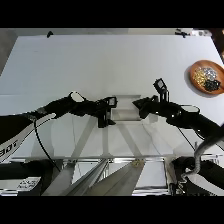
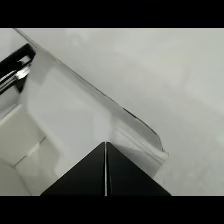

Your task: Fold the box and place the chain.

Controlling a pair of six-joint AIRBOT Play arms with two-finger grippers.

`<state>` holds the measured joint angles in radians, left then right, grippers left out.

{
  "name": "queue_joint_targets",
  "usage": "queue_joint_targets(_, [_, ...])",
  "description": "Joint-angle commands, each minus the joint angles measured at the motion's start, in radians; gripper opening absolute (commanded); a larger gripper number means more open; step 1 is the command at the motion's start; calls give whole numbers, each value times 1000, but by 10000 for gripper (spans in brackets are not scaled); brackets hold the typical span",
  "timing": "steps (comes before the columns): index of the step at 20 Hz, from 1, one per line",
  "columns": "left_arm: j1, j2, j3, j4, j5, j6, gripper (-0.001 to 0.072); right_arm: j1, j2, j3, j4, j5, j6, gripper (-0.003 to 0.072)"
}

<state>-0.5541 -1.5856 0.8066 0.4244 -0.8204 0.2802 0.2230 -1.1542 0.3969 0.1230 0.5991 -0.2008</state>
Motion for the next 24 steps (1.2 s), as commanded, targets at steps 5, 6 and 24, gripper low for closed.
queue_joint_targets(5, [-1, 0, 0, 2, 1, 4, 276, -1, -58, 2, 43, -118, 52, 5])
queue_joint_targets(6, [-1, 0, 0, 2, 1, 4, 276, -1, -58, 2, -23, -116, 97, 6])
queue_joint_targets(24, [0, 0, 0, 2, 1, 4, 276, -1, 355, 58, -665, 112, 342, 10])
